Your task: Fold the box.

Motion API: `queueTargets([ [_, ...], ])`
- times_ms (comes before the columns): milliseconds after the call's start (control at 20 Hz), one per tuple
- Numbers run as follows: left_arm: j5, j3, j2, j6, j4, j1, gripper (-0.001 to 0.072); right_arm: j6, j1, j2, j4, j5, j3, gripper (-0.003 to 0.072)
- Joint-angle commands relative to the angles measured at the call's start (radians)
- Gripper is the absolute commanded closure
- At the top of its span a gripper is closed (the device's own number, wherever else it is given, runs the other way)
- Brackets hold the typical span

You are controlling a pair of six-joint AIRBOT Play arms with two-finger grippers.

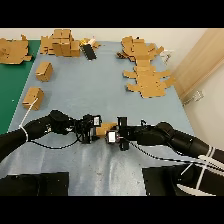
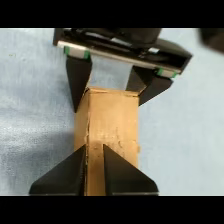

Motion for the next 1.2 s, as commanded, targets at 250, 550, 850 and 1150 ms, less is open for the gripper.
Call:
queueTargets([
  [250,0.001,0.0,0.0,0.0,0.0,-0.001,0.0189,1.113,-0.064,0.275,-0.105,-0.241,0.0,0.0684],
  [550,0.001,0.0,0.0,0.0,0.0,-0.001,0.019,1.3,-0.237,0.234,0.187,-0.289,-0.057,0.0687],
  [850,0.001,0.0,0.0,0.0,0.0,-0.001,0.019,0.8,-0.439,-0.047,0.729,-0.359,-0.044,0.0687],
  [1150,0.001,0.0,0.0,0.0,0.0,-0.001,0.0189,0.737,-0.451,-0.159,0.749,-0.399,-0.004,0.0686],
])
